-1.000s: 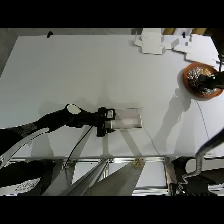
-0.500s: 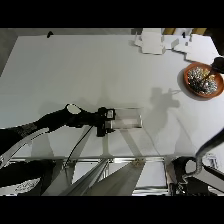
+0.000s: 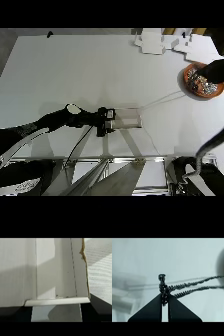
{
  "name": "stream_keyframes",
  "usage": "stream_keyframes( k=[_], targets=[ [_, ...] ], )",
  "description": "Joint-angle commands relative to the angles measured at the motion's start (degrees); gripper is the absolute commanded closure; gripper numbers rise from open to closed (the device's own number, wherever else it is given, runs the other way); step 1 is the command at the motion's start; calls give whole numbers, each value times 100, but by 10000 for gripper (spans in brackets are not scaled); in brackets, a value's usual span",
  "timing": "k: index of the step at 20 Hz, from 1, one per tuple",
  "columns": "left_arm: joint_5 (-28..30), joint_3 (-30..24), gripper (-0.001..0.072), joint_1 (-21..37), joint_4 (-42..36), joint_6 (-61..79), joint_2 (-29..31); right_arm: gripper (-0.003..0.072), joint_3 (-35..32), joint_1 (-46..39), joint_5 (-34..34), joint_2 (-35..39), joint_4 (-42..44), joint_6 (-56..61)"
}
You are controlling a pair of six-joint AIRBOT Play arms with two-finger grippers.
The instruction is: Fold the box and place the chain.
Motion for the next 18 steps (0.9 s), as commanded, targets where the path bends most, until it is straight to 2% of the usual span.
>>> stream_keyframes(
  k=[1, 4, 7, 12, 18],
  targets=[
    [0, -2, 501, 2, 2, 2, 4, 672, -2, 682, 365, 529, 702, 4],
    [2, -2, 501, 2, 2, 2, 4, 672, -35, 1373, 358, 675, 804, 114],
    [0, -2, 501, 2, 2, 2, 4, 672, -345, 2124, 247, 682, 802, 302],
    [2, -2, 501, 2, 2, 2, 4, 672, -1460, 3237, -968, 664, 758, 345],
    [0, -2, 501, 2, 2, 2, 4, 671, -2603, 3836, -2232, 341, 610, 308]
  ],
)
